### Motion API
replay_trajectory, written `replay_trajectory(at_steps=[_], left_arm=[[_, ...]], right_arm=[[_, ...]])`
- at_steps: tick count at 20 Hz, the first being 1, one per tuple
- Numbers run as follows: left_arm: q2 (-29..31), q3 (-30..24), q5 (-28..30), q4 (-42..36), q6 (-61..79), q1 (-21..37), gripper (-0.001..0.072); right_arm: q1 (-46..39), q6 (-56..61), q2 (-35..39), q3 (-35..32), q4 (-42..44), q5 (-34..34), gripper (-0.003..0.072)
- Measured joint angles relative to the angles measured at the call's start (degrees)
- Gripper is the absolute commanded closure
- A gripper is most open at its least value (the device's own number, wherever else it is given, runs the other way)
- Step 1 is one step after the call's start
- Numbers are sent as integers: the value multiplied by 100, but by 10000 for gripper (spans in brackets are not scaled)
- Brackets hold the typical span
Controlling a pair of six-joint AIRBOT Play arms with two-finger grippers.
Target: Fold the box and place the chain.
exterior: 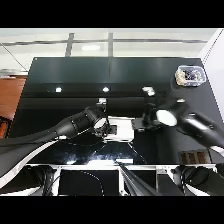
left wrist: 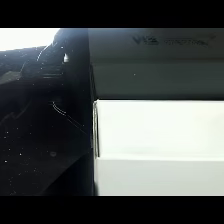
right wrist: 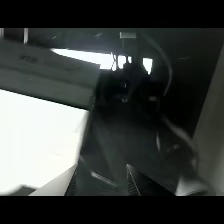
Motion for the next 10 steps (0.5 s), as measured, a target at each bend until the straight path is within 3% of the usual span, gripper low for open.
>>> replay_trajectory(at_steps=[3, 6, 8, 10], left_arm=[[0, 0, -2, 0, 0, -4, 682], [0, 0, -2, 0, -2, -4, 682], [0, 0, -2, 0, -2, -4, 682], [0, 0, -2, 0, -2, -4, 682]], right_arm=[[-597, -256, 741, -4, -828, 149, 310], [-1528, -367, 1043, -214, -1884, -400, 307], [-2378, -358, 1034, -474, -2284, -1329, -26], [-3161, -341, 737, -549, -2286, -2157, -28]])
